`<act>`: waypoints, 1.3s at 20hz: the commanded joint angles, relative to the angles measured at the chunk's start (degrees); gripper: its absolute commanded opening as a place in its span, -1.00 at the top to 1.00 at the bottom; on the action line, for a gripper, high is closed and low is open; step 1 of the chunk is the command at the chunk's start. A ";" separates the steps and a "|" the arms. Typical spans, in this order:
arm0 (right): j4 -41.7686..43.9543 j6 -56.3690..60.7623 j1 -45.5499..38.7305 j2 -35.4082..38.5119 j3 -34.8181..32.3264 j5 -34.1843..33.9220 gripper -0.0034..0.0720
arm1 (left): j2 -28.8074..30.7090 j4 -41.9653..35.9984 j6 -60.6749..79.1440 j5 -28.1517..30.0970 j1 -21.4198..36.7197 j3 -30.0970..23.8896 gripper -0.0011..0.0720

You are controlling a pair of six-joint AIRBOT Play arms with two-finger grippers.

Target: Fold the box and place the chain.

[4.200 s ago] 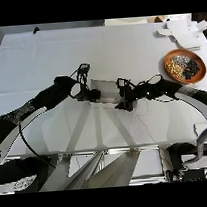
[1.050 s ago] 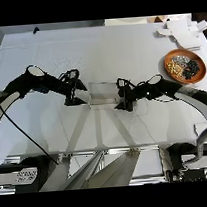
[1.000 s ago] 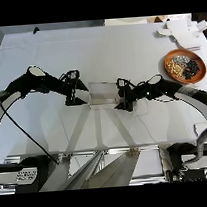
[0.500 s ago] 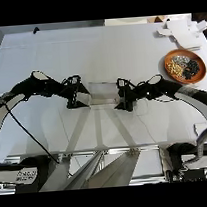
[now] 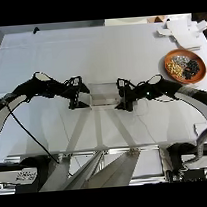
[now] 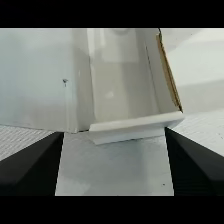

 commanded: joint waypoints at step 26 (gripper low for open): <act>0.09 0.07 0.00 0.00 0.04 0.02 -0.46 | -0.04 2.75 -7.30 -2.14 -0.44 -0.07 -0.95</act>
